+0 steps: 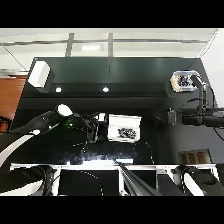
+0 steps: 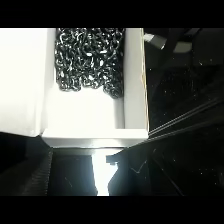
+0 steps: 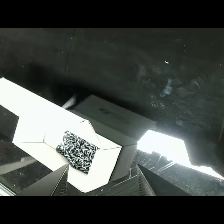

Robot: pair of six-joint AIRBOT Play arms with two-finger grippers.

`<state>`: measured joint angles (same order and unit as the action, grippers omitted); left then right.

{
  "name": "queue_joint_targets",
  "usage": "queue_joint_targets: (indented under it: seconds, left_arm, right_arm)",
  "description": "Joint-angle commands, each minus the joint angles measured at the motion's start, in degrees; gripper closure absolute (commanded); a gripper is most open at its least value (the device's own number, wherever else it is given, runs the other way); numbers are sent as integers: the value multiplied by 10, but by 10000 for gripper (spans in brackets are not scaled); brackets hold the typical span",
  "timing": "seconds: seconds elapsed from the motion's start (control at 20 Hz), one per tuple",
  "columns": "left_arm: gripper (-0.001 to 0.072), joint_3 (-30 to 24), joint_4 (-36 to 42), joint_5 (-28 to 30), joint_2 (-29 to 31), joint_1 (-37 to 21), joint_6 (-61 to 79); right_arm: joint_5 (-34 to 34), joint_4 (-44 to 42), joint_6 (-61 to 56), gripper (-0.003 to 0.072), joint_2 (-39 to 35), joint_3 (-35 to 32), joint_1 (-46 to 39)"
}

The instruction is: Fold the box and place the chain.

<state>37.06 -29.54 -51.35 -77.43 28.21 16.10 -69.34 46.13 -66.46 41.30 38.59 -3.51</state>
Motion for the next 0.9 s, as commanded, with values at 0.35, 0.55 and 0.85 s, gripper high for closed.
queue_joint_targets:
  seconds: [0.35,0.55,0.85]
  left_arm:
    - [15,10,15,4,-10,11,-24]
    - [15,17,12,3,-16,15,-29]
    - [15,23,2,29,-19,37,-42]
  right_arm:
    - [-5,0,0,184,-1,0,1]
    - [-6,0,0,184,-1,0,1]
    - [-7,0,0,184,-1,0,1]
